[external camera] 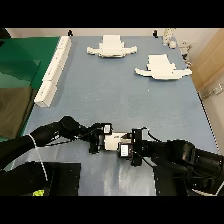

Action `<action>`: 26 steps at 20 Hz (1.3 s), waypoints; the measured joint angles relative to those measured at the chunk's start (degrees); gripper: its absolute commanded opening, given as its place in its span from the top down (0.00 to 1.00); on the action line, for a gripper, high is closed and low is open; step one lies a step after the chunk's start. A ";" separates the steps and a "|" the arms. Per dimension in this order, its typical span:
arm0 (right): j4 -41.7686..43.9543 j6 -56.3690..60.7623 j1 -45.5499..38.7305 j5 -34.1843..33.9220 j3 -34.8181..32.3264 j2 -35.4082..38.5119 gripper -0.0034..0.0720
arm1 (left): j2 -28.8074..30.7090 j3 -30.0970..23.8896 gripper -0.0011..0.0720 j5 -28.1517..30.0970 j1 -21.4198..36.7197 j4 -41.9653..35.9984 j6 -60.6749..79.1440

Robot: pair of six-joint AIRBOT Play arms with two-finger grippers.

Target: Fold the box.

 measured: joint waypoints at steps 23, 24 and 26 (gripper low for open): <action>-15.80 10.27 1.60 1.84 1.40 0.04 0.27 | 0.00 0.00 0.32 0.00 0.00 0.00 0.00; -15.98 10.27 1.62 1.77 1.60 0.07 0.27 | 0.00 0.00 0.32 0.00 0.00 0.00 0.00; -16.50 10.27 1.60 1.70 1.90 0.07 0.27 | 0.00 0.00 0.32 0.00 0.00 0.00 0.00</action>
